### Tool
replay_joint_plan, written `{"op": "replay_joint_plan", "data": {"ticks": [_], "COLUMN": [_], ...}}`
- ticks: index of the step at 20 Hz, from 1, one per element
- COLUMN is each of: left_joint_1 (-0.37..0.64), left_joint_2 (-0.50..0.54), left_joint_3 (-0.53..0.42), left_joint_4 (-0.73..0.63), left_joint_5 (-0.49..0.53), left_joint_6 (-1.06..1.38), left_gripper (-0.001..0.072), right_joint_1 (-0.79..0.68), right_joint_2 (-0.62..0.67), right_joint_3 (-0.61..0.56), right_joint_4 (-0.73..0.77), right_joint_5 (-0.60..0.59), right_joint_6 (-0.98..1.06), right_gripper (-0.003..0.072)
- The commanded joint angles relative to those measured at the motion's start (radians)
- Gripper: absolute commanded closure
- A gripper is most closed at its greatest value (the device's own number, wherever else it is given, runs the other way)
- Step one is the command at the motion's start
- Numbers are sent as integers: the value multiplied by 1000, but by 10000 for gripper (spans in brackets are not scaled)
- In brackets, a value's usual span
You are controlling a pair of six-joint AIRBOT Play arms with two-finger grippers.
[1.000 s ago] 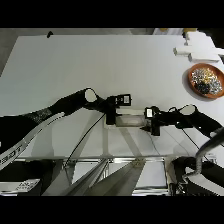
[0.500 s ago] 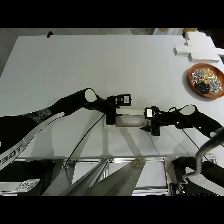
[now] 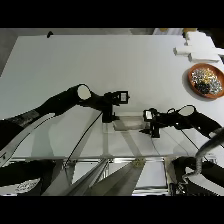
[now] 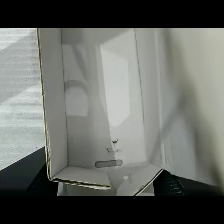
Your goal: Fold the box and place the chain.
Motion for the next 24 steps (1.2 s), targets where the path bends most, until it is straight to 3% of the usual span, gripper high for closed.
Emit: {"op": "replay_joint_plan", "data": {"ticks": [1,2,3,4,6,7,8,11,13,16,22,24], "left_joint_1": [41,51,57,58,46,34,13,-103,-195,-271,-223,-202], "left_joint_2": [68,92,122,155,214,232,241,232,220,194,54,-10], "left_joint_3": [1,1,1,1,1,1,1,1,1,1,1,1], "left_joint_4": [32,59,100,157,234,244,243,251,255,251,235,235], "left_joint_5": [-89,-116,-143,-184,-296,-344,-386,-349,-220,57,460,524], "left_joint_6": [-29,-63,-124,-187,-249,-263,-270,-374,-406,-503,-846,-994], "left_gripper": [15,21,106,268,494,673,705,705,705,705,700,702], "right_joint_1": [0,0,0,0,0,0,0,0,0,0,0,0], "right_joint_2": [1,1,1,1,1,1,1,1,1,1,1,1], "right_joint_3": [1,1,1,1,1,1,1,1,1,1,1,1], "right_joint_4": [1,1,1,1,1,1,1,1,1,1,1,1], "right_joint_5": [-6,-6,-6,-6,-6,-6,-6,-6,-6,-6,-6,-6], "right_joint_6": [0,0,0,0,0,0,0,0,0,0,0,0], "right_gripper": [350,350,350,350,350,350,350,350,350,350,350,350]}}
